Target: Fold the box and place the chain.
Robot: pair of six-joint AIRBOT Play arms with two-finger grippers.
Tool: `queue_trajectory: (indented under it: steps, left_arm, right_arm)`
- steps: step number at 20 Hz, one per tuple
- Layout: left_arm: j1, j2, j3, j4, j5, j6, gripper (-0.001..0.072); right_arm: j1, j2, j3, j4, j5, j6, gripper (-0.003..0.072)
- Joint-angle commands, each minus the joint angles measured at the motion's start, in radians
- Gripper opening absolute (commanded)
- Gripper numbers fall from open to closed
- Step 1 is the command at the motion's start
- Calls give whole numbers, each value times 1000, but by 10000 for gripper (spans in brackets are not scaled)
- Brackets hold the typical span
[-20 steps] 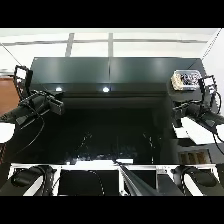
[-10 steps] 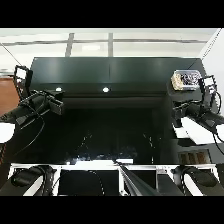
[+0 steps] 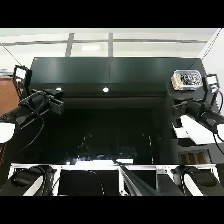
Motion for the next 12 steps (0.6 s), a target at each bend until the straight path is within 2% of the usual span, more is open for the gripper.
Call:
queue_trajectory:
  steps: [1,3,4,5,6,9,12]
  left_arm:
    - [-1,-22,-1,1,65,1,32]
    - [-2,-75,0,-18,135,-3,37]
    - [-2,-107,0,-79,169,-2,182]
    - [-3,-135,0,-137,188,-2,585]
    - [-6,-159,0,-183,193,-5,709]
    - [-28,-196,0,-201,176,-2,709]
    - [-30,-195,0,-202,112,-2,709]
  right_arm:
    - [3,-6,-1,251,-198,-2,18]
    - [4,-37,-1,286,-305,-3,18]
    - [4,-68,-1,279,-337,-3,92]
    - [4,-106,-1,267,-338,-8,541]
    - [4,-145,-1,245,-306,-25,706]
    - [-14,-263,13,102,-211,-27,704]
    - [-217,-350,183,-158,-172,89,703]
